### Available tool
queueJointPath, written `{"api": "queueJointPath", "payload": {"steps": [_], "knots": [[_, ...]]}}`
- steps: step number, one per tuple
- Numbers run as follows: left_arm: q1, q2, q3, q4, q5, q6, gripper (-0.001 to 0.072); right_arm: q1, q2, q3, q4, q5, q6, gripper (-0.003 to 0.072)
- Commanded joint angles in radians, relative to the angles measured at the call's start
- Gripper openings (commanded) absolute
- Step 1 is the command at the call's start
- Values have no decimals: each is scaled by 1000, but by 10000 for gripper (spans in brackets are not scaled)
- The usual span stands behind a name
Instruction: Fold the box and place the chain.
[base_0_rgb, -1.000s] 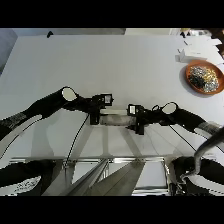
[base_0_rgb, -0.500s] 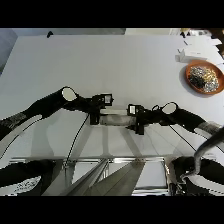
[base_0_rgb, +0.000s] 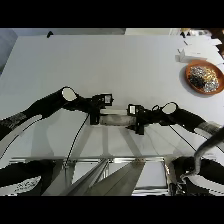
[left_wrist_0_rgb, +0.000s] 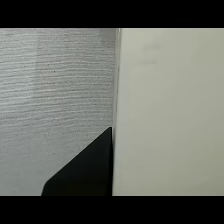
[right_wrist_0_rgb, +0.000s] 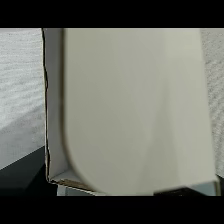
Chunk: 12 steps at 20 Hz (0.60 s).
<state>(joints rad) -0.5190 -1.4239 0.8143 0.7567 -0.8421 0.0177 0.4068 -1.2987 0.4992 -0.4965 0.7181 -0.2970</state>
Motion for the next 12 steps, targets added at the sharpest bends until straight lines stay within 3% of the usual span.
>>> {"api": "queueJointPath", "payload": {"steps": [1, 6, 12], "knots": [[0, 0, 0, 0, 0, 0, 9, 0, 0, 0, 6, -7, 0, 319], [0, 0, 0, 0, 0, 0, 9, 0, 57, 0, 72, -56, 5, 319], [0, 0, 0, 0, 0, 0, 9, 0, 321, 0, 81, -191, 5, 319]]}}
